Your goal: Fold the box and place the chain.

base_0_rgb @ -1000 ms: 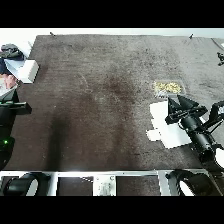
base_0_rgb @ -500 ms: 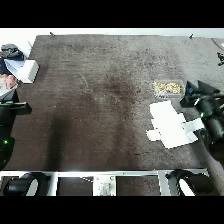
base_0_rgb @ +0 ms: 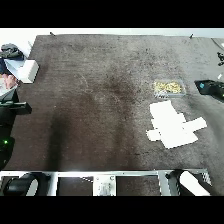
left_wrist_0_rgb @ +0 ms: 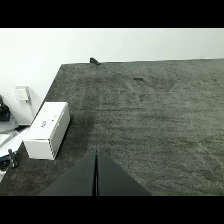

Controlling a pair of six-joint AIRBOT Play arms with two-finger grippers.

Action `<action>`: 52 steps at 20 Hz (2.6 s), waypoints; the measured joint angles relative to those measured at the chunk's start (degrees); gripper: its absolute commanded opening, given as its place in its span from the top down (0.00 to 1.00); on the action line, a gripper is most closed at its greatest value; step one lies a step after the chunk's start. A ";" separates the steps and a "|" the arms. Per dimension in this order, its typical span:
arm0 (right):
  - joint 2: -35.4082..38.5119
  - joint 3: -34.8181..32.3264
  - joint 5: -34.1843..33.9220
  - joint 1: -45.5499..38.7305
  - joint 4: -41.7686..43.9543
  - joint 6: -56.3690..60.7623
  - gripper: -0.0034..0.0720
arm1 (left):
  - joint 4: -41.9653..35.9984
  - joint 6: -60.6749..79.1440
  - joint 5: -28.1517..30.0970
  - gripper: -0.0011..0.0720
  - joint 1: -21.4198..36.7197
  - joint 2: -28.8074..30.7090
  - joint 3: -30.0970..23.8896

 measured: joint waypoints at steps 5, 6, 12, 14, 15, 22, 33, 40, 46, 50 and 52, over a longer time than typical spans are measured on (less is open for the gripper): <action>-15.15 15.04 20.44 -9.86 -16.24 7.63 0.44 | 0.00 0.00 0.00 0.97 0.00 0.00 0.00; -17.59 17.49 22.88 -10.56 -19.67 8.26 0.40 | 0.00 0.00 0.00 0.97 0.00 0.00 0.00; -30.75 28.87 32.59 -12.20 -34.69 10.64 0.36 | 0.00 0.02 0.00 0.97 0.00 0.00 0.00; -33.55 30.29 34.05 -12.28 -36.81 10.49 0.36 | -0.02 0.02 0.00 0.97 0.00 0.00 0.00; -34.77 30.73 34.60 -12.33 -37.51 10.10 0.36 | 0.00 0.02 0.00 0.97 0.00 0.00 0.00; -41.66 31.69 38.47 -10.78 -38.71 7.89 0.40 | 0.00 0.02 0.00 0.97 0.00 0.00 0.00; -48.52 31.56 45.53 -7.58 -37.00 6.34 0.67 | 0.00 0.00 0.00 0.97 0.00 0.00 0.00; -48.61 27.67 48.81 -7.52 -33.18 -0.35 0.98 | 0.00 0.02 0.02 0.97 0.00 0.00 0.00; -42.18 15.26 48.85 -7.26 -21.90 -1.84 0.98 | 0.00 0.02 0.00 0.97 0.00 0.00 0.00; -33.83 3.74 43.63 -3.52 -11.56 -2.12 0.98 | 0.00 0.02 0.00 0.97 0.00 0.00 0.00; -30.14 -1.01 39.34 1.25 -6.91 -2.03 0.98 | 0.00 0.02 0.00 0.97 0.00 0.00 0.00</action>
